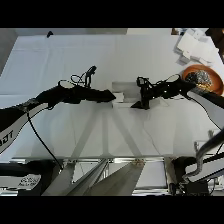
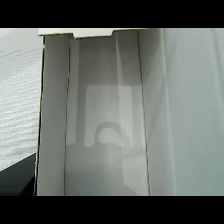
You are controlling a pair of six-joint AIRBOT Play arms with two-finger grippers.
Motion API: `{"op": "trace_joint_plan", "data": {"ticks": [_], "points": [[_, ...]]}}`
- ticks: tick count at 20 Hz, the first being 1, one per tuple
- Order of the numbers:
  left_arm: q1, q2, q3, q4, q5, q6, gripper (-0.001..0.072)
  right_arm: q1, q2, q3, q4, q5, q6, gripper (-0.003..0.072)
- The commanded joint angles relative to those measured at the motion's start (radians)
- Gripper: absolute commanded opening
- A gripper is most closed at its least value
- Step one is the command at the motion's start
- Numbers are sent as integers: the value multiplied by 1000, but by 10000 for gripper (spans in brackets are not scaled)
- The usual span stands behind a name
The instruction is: Fold the box and place the chain.
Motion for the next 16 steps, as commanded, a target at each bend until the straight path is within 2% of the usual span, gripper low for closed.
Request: {"op": "trace_joint_plan", "data": {"ticks": [1,5,9,13,16], "points": [[-18,-33,39,41,-4,-52,395,0,0,1,0,0,0,591],[-38,-61,66,44,-1,-58,394,0,0,1,0,0,0,591],[-38,-61,75,72,-11,-122,346,0,0,1,0,0,0,591],[-38,-61,93,239,-31,-237,346,0,0,1,0,0,0,591],[-38,-61,151,327,-50,-301,331,0,0,1,0,0,0,591]]}}
